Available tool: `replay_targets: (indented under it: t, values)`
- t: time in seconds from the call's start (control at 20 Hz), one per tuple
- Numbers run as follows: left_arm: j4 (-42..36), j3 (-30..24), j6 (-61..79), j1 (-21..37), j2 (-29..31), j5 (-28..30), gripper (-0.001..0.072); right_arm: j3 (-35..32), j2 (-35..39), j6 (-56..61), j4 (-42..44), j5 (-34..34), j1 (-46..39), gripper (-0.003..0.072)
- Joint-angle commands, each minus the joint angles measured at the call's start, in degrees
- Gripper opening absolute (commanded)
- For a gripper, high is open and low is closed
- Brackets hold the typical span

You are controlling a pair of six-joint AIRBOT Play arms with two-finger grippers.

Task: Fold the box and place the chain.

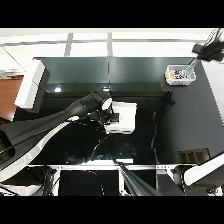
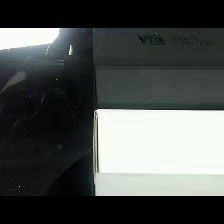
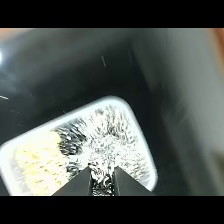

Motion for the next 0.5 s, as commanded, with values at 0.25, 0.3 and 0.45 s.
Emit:
replay_targets:
  t: [0.25, 0.3, 0.45]
  values:
    - [0.0, 0.0, 0.0, 0.0, 0.0, 0.2, 0.0026, 0.0, 24.5, -14.5, 15.2, 2.3, 1.4, 0.0012]
    - [0.0, 0.0, 0.0, 0.0, 0.0, 0.2, 0.0026, 0.0, 26.8, -14.6, 16.0, 2.3, 2.1, 0.0011]
    - [0.0, 0.0, 0.0, 0.0, 0.0, 0.2, 0.0026, 0.0, 33.2, -14.6, 21.5, 3.0, 3.9, 0.0011]
